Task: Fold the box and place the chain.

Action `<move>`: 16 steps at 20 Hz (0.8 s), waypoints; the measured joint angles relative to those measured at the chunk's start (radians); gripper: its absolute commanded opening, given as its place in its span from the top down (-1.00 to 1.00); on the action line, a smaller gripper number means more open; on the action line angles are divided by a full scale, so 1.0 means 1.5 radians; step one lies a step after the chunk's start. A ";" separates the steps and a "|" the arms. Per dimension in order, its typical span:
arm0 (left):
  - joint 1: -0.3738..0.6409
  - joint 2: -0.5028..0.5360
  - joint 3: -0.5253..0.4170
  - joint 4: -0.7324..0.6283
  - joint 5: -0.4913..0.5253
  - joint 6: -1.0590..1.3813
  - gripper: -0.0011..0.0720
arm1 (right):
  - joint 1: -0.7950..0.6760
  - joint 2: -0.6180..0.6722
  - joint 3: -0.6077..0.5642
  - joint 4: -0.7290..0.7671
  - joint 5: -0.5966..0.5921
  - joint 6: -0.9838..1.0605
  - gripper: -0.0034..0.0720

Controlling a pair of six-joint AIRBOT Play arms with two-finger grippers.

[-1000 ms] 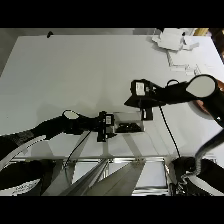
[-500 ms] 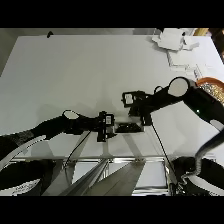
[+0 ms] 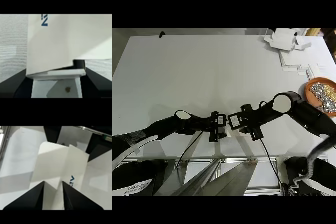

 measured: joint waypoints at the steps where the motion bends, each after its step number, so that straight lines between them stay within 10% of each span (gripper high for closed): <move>1: 0.000 0.000 0.000 0.000 0.000 0.000 0.59 | 0.005 0.001 -0.004 -0.004 -0.007 0.000 0.16; 10: 0.000 0.000 0.000 -0.002 0.003 -0.002 0.59 | 0.017 0.002 -0.018 -0.026 -0.077 0.024 0.76; 16: 0.001 0.000 0.000 -0.001 0.003 -0.001 0.59 | 0.018 0.002 -0.018 -0.028 -0.089 0.033 0.78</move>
